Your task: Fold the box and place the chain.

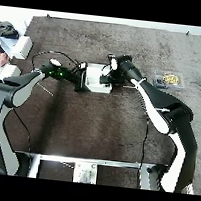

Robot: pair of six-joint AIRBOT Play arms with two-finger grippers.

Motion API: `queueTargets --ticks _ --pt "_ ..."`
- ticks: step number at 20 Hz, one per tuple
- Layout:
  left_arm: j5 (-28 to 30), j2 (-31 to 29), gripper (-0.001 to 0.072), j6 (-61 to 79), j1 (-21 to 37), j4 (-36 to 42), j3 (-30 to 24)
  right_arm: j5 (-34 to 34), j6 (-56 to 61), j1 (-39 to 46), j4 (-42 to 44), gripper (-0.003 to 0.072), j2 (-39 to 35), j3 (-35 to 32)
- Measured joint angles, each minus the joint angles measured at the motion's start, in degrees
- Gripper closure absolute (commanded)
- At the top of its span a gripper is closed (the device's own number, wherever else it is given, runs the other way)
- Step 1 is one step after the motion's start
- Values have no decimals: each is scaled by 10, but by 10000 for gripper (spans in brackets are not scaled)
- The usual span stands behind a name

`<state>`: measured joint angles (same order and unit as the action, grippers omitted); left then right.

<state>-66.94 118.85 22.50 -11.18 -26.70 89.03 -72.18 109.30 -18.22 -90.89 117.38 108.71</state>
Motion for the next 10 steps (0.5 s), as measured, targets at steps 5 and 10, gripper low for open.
queueTargets --ticks 5,10 --pt "0 0 586 0 0 0 0 0 13 0 -3 580 1 0" --pt "0 0 586 -2 0 1 0 1 27 -5 -17 630 1 0"
